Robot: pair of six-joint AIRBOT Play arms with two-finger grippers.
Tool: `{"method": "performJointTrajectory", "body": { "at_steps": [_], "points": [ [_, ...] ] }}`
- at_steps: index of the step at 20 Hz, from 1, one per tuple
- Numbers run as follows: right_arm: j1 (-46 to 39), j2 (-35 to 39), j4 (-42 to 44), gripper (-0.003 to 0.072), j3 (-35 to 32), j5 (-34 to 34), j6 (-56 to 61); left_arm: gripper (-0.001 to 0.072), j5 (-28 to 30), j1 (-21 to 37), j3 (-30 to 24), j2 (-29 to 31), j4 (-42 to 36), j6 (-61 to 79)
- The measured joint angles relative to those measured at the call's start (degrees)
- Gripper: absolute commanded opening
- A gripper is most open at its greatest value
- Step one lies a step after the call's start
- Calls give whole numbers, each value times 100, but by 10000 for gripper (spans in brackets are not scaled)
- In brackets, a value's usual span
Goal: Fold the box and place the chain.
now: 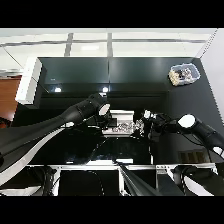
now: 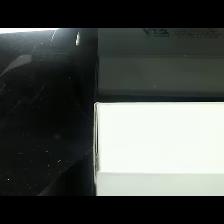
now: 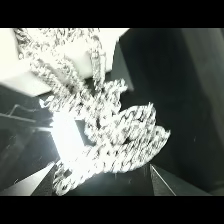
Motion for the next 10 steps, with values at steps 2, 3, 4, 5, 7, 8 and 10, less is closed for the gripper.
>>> {"method": "performJointTrajectory", "body": {
  "at_steps": [2,3,4,5,7,8,10],
  "points": [
    [22,-160,313,692,11,-190,-284,26,0,0,0,0,0,0],
    [31,-216,442,692,13,-254,-391,27,0,0,0,0,0,0],
    [33,-260,518,691,13,-295,-468,26,0,0,0,0,0,0],
    [39,-299,603,618,13,-337,-538,26,0,0,0,0,0,0],
    [44,-354,671,388,15,-369,-623,26,0,0,0,0,0,0],
    [50,-374,695,225,17,-378,-658,26,2,0,0,0,0,0],
    [50,-393,717,20,22,-461,-717,26,2,0,0,0,0,0]
  ]
}}
